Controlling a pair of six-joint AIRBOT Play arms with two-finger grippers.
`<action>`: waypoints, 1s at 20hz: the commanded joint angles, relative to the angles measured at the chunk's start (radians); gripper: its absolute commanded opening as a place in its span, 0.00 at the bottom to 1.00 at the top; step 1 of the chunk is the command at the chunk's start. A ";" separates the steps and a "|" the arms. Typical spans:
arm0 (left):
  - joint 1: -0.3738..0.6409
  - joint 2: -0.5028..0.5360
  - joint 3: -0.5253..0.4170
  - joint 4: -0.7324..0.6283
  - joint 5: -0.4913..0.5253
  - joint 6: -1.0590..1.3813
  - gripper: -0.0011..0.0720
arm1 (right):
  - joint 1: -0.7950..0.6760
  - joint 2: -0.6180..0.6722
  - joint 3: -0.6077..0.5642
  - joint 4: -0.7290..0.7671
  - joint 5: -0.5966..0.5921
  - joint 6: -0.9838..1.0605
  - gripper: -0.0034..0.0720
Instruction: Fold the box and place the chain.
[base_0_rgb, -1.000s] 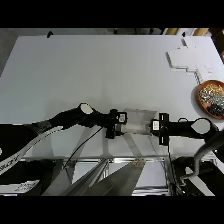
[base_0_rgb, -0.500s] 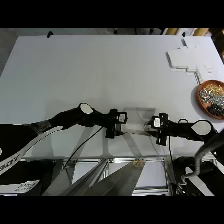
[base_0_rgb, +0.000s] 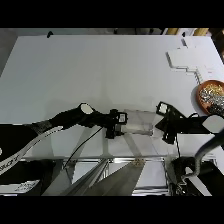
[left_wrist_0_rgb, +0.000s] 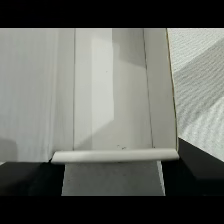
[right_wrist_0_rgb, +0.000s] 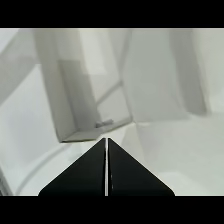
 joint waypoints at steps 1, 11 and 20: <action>0.000 0.000 0.000 0.000 0.001 0.000 0.49 | 0.000 0.004 0.026 -0.070 -0.070 0.258 0.06; 0.000 0.000 0.000 0.000 0.000 0.000 0.49 | -0.291 -0.169 0.024 -0.147 -0.038 0.585 0.06; 0.000 0.000 0.000 0.000 0.000 0.000 0.49 | -0.198 -0.309 -0.049 -0.026 0.039 0.583 0.06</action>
